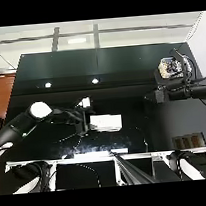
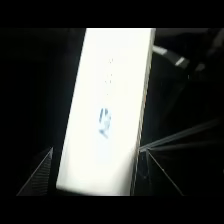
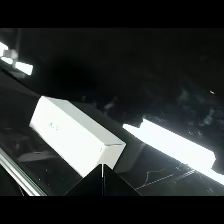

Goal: Fold the box and place the chain.

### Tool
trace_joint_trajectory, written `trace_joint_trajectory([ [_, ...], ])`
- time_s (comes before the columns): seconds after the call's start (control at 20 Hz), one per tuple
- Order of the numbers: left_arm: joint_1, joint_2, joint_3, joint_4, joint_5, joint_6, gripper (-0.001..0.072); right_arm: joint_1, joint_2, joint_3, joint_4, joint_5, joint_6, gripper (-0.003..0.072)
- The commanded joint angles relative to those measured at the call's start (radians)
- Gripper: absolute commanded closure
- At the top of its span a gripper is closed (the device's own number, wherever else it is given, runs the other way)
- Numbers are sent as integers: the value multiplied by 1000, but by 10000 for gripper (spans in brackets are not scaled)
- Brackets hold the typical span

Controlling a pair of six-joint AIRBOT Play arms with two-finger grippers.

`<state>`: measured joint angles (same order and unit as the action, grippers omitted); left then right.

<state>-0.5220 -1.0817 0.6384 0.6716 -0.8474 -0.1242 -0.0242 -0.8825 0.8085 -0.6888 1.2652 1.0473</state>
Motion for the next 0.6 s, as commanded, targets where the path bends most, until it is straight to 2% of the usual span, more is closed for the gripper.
trace_joint_trajectory([
  [0.0, -112, -120, 98, -6, 55, -63, -3, -7, 3, 1, -4, -10, 0, 676],
  [0.2, -123, -224, 161, 5, 50, -63, -3, -7, 3, 1, -5, -5, 0, 676],
  [0.55, -124, -239, 162, 6, -5, -63, -3, -7, 3, 1, -27, -12, -1, 676],
])
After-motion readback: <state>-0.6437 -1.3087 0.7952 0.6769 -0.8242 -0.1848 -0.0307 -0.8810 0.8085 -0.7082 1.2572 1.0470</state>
